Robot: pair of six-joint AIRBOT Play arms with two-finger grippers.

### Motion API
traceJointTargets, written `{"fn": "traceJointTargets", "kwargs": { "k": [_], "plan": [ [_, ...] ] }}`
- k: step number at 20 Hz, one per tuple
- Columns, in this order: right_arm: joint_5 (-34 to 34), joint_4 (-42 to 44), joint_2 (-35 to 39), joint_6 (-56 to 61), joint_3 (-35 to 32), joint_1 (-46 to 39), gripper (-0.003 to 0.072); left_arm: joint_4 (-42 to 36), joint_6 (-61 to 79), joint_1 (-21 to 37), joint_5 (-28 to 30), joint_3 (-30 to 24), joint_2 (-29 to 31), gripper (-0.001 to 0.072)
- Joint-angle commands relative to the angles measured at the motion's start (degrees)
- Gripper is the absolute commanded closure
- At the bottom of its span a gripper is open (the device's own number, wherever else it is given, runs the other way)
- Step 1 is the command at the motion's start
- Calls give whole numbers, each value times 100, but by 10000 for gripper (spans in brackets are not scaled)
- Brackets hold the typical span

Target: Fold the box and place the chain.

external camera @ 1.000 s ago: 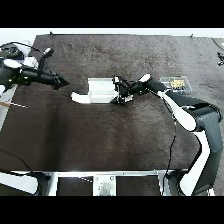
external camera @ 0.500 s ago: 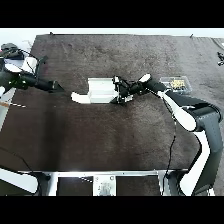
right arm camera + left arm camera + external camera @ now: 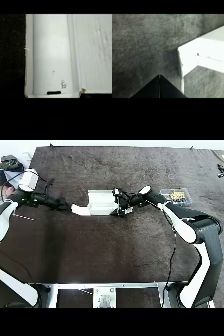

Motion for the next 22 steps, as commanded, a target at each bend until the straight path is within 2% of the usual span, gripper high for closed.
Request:
{"fn": "traceJointTargets", "kwargs": {
  "k": [1,11,12,13,14,19,22],
  "plan": [
    [2,2,0,2,4,0,303,-264,-52,-221,107,0,-247,699],
    [2,2,0,2,4,0,303,-852,166,-763,192,9,-328,695],
    [2,2,0,2,4,0,303,-898,264,-763,184,15,-308,642],
    [2,2,0,2,4,0,303,-905,271,-763,179,33,-273,390],
    [0,2,0,2,4,0,303,-905,271,-763,83,107,-264,347],
    [2,2,0,2,4,0,303,-916,229,-763,-444,522,-264,346],
    [0,2,0,2,4,0,303,-907,136,-798,-546,601,-256,346]
  ]
}}
